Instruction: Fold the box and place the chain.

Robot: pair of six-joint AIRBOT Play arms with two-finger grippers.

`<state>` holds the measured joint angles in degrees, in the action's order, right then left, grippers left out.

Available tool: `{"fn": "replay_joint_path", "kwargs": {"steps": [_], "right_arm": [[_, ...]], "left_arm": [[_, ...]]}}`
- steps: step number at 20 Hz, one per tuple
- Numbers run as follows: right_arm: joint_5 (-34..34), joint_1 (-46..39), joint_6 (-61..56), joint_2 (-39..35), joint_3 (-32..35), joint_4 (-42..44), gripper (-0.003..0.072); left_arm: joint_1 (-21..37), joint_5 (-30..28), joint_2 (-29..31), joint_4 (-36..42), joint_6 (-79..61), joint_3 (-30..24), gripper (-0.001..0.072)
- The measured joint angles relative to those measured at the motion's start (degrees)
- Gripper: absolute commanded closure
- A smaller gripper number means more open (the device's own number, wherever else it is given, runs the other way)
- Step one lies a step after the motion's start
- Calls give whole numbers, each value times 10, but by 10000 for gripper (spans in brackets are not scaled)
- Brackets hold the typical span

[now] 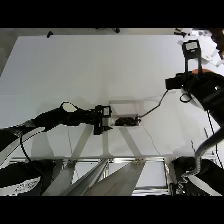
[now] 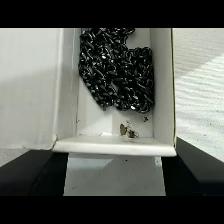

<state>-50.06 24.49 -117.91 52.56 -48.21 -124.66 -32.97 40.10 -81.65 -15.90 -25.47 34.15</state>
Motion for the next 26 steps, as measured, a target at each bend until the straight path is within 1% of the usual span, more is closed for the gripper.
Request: {"fn": "replay_joint_path", "kwargs": {"steps": [3, 9, 12, 15, 17, 21, 26], "right_arm": [[-39, 92, 5, -28, 0, 0, 673], [-94, 243, -24, -43, -3, -1, 673], [-119, 302, -46, -46, -4, -1, 673], [-131, 337, -71, -55, -4, -1, 673], [-123, 351, -87, -62, -4, 4, 673], [-60, 363, -103, -64, -4, 45, 673], [4, 367, -109, -39, -4, 83, 673]], "left_arm": [[0, 0, 0, 0, 0, 0, 390], [0, 0, 0, 0, 0, 0, 390], [0, 0, 0, 0, 0, 0, 390], [0, 0, 0, 0, 0, 0, 390], [0, 0, 0, 0, 0, 0, 390], [0, 0, 0, 0, 0, 0, 390], [0, 0, 0, 0, 0, 0, 390]]}}
